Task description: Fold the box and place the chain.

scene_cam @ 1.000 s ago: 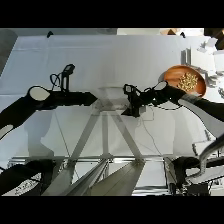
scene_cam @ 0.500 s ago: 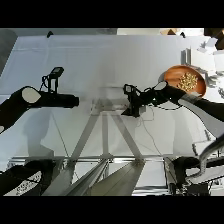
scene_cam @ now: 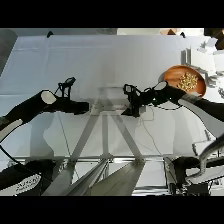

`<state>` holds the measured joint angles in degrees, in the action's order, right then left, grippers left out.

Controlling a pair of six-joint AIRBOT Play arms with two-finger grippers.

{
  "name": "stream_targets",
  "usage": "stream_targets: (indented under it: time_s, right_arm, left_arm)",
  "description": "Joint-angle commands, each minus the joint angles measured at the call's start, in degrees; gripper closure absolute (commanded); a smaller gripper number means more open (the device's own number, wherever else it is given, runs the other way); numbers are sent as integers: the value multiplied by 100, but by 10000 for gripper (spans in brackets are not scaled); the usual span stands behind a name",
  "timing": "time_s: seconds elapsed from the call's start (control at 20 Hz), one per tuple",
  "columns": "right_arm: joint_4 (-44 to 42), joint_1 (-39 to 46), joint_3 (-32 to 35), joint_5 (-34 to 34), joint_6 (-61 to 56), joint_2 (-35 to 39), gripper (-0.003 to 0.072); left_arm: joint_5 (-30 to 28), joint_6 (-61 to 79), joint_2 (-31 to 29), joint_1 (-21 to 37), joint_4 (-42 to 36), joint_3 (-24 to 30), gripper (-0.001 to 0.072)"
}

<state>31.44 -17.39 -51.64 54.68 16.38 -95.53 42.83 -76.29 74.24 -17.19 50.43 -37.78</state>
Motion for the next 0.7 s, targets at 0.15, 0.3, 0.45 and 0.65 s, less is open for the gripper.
stream_targets:
  time_s: [0.15, 0.3, 0.45, 0.65]
  right_arm:
    - [0, 2, 2, 0, -2, 4, 161]
    - [-2, 2, 2, 0, -2, 4, 161]
    - [-2, 2, 2, 0, -2, 4, 161]
    - [0, 2, 2, 0, -2, 4, 161]
  left_arm:
    - [-61, 170, 164, -170, -527, 4, 699]
    - [-63, 170, 164, -173, -826, 4, 652]
    - [-72, 181, 144, -170, -1176, 4, 411]
    - [-131, 345, -151, -164, -1187, 4, 411]
